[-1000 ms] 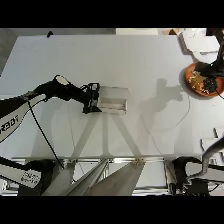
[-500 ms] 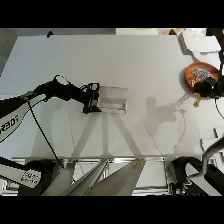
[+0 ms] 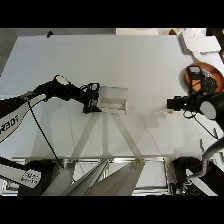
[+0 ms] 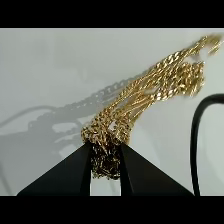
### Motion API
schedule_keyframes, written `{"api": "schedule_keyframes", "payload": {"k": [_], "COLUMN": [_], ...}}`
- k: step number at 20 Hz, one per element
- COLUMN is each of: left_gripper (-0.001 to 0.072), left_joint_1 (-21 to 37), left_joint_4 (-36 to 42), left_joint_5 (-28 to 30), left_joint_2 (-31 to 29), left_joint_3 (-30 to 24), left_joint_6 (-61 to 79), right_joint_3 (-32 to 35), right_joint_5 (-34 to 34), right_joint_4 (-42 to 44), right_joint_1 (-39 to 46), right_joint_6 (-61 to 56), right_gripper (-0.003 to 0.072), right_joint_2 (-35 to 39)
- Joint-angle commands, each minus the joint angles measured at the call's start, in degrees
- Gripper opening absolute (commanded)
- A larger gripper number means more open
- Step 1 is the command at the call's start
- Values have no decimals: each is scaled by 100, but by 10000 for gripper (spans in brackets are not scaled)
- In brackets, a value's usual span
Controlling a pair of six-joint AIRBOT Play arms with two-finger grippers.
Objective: Fold the box and place the chain.
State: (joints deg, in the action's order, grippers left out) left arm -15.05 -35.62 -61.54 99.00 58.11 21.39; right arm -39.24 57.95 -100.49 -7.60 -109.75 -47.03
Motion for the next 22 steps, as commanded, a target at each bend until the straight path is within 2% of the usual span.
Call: {"api": "schedule_keyframes", "payload": {"k": [1,7,11,17,22], "left_gripper": [225,225,225,225,225], "left_joint_1": [2,2,2,2,0], "left_joint_4": [0,0,0,0,0], "left_joint_5": [2,2,2,2,2], "left_joint_2": [2,2,2,2,2], "left_joint_3": [0,0,0,0,0], "left_joint_6": [2,2,2,2,2], "right_joint_3": [35,33,-39,-789,-1652], "right_joint_5": [-219,-1185,-1808,-1858,-1836], "right_joint_4": [37,70,164,107,376], "right_joint_1": [-964,-2015,-2282,-2280,-2284], "right_joint_6": [-450,-439,-439,-374,-332], "right_gripper": [6,8,8,8,8], "right_joint_2": [-173,-1093,-1519,-1851,-2621]}}
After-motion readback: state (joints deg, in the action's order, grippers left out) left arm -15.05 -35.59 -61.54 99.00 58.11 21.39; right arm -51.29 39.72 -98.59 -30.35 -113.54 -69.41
